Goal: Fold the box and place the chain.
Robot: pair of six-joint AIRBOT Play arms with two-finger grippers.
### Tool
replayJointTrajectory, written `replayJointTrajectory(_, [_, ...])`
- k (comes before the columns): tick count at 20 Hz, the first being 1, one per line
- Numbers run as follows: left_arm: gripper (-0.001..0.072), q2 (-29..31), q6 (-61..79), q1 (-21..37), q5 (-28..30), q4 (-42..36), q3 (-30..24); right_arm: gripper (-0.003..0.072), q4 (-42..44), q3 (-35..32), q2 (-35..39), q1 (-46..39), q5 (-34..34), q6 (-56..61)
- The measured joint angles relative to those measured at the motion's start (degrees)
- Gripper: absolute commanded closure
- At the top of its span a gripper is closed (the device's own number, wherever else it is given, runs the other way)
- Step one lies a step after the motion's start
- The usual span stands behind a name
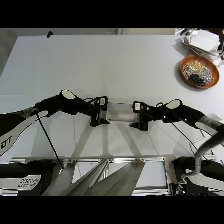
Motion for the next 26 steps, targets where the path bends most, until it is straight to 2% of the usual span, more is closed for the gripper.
replayJointTrajectory(3, [0.0436, 0.00, 0.02, 0.00, -0.02, 0.00, 0.00, -0.0018, -4.02, -0.04, 2.05, -0.04, -0.52, 4.17])
replayJointTrajectory(8, [0.0436, 0.00, 0.00, 0.00, -0.02, 0.02, 0.00, -0.0004, -15.65, -0.04, 8.50, -0.04, -0.20, 16.06])
replayJointTrajectory(9, [0.0436, 0.00, 0.00, 0.00, -0.04, 0.02, -0.02, 0.0007, -18.08, -0.04, 10.25, -0.04, -0.07, 18.67])
replayJointTrajectory(11, [0.0436, 0.00, 0.00, 0.00, -0.04, 0.02, 0.00, 0.0100, -22.99, -0.04, 14.43, -0.04, 0.24, 23.80])
replayJointTrajectory(13, [0.0436, 0.00, 0.00, -0.02, -0.04, 0.02, 0.00, 0.0118, -27.61, -0.04, 19.10, -0.04, 0.33, 28.89])
replayJointTrajectory(14, [0.0436, 0.00, 0.00, 0.00, -0.07, 0.02, 0.00, 0.0170, -29.42, -0.04, 21.51, -0.04, 0.00, 31.54])
replayJointTrajectory(15, [0.0436, 0.00, 0.02, 0.00, -0.07, 0.02, -0.02, 0.0277, -30.47, -0.04, 23.54, -0.04, -0.17, 33.92])
replayJointTrajectory(16, [0.0436, 0.00, 0.00, 0.00, -0.07, 0.02, 0.00, 0.0508, -30.93, -0.04, 25.49, -0.04, -0.28, 36.52])
replayJointTrajectory(17, [0.0436, 0.00, 0.00, 0.00, -0.07, 0.02, 0.00, 0.0657, -30.32, -0.04, 26.93, -0.04, -0.04, 38.86])
replayJointTrajectory(22, [0.0436, 0.00, 0.00, 0.00, -0.07, 0.02, -0.02, 0.0668, -15.91, -0.04, 30.10, 1.31, 2.99, 42.93])
replayJointTrajectory(26, [0.0436, 0.00, 0.00, 0.00, -0.09, 0.02, -0.02, 0.0667, -4.79, -0.04, 28.22, 4.15, -4.90, 41.24])
